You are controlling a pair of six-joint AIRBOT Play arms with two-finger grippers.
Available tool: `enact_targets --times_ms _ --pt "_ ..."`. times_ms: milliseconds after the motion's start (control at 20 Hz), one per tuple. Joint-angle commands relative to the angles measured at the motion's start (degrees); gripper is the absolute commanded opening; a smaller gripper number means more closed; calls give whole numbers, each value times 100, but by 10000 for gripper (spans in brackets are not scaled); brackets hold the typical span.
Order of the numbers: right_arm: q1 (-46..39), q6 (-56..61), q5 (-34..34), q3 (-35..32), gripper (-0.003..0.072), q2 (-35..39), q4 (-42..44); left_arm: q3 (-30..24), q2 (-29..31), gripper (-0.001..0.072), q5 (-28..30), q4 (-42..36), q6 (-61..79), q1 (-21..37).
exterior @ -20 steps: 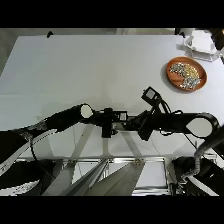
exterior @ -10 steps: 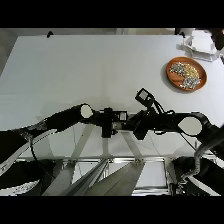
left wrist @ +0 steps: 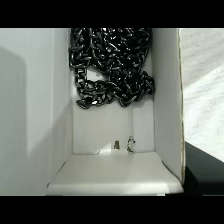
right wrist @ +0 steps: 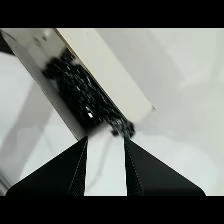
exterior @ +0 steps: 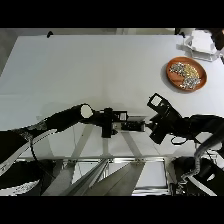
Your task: Fold the box and place the chain.
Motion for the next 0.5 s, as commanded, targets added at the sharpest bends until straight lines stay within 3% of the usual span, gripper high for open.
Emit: enact_targets --times_ms 0,250,450 --pt "7 52 365 -81 260 81 -680 -2 2 321 0 2 2 -2" --pt "-675 -479 133 -612 273 -304 -389 -2 2 321 0 2 2 -2" --pt "-1836 -2822 -247 -656 272 -811 1451 -2 2 321 0 2 2 -2"
